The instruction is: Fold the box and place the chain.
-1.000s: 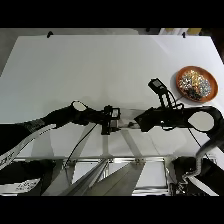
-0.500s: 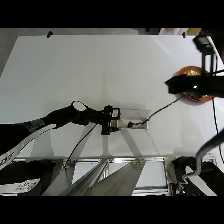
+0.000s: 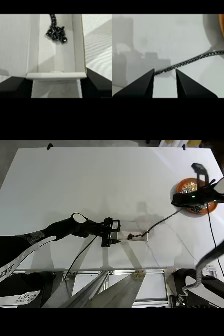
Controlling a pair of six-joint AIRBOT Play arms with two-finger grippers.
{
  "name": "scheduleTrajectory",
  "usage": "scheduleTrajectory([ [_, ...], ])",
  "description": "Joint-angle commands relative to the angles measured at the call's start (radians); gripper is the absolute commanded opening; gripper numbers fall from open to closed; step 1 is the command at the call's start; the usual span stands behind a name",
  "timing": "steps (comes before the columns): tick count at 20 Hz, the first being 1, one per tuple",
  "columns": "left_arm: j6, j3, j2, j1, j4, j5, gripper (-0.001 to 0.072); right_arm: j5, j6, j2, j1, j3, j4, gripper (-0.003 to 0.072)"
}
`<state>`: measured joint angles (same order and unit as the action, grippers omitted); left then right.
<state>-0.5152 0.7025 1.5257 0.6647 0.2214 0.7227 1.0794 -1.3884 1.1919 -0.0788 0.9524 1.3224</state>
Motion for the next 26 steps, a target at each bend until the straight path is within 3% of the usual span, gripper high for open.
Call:
scheduleTrajectory([
  [1,0.000,0.000,0.000,0.000,0.000,0.000,0.0389,0.013,-0.005,0.096,0.070,-0.006,0.076,0.0304],
  [6,0.000,0.000,0.000,0.000,0.000,0.000,0.0389,0.029,-0.108,0.161,0.153,-0.006,0.172,0.0302],
  [21,0.000,0.000,0.000,0.000,0.000,0.000,0.0389,0.040,-0.161,0.286,0.152,-0.011,0.172,0.0297],
  [22,0.000,0.000,0.000,0.000,0.000,0.000,0.0389,0.043,-0.160,0.296,0.153,-0.011,0.172,0.0285],
  [24,0.000,0.000,0.000,0.000,0.000,0.000,0.0389,0.051,-0.159,0.300,0.152,-0.011,0.172,0.0140],
  [26,0.000,0.000,0.000,0.000,0.000,0.000,0.0389,0.091,-0.155,0.298,0.153,-0.011,0.172,0.0060],
])
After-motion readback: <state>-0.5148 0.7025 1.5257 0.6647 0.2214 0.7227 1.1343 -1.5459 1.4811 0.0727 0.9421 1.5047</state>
